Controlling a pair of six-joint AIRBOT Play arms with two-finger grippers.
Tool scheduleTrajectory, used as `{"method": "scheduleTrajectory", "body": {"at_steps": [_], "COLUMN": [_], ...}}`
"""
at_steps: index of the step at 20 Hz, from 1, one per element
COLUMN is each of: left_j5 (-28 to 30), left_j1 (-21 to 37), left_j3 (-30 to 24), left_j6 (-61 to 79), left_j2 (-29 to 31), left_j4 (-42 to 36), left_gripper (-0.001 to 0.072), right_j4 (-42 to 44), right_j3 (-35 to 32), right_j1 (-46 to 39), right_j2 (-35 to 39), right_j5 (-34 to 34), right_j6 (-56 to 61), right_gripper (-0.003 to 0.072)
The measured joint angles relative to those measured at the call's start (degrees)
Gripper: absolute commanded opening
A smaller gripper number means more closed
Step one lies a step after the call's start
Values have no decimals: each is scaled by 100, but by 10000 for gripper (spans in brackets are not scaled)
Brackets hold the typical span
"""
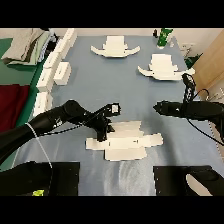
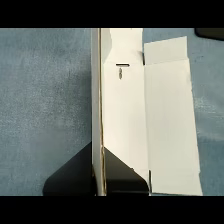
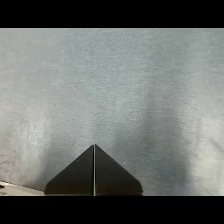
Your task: Fold the box.
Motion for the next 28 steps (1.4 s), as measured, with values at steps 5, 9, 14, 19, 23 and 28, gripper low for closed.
{"method": "scheduleTrajectory", "body": {"at_steps": [5,9,14,19,23,28], "left_j5": [-208,-446,-459,-442,-442,-431], "left_j1": [-11,-15,-15,-17,-15,-17], "left_j3": [2,0,0,0,0,0], "left_j6": [2,-24,-46,-46,-46,-46], "left_j2": [-20,-37,-39,-39,-39,-39], "left_j4": [-17,-20,-7,2,4,4], "left_gripper": [15,16,16,16,16,16], "right_j4": [2,4,20,-22,-116,-87], "right_j3": [0,0,0,-11,-352,-903], "right_j1": [0,0,0,52,723,2625], "right_j2": [0,-2,31,505,1349,2107], "right_j5": [-7,-24,-289,-1596,-2730,-2806], "right_j6": [-2,-2,0,2,26,-382], "right_gripper": [3,3,3,2,2,460]}}
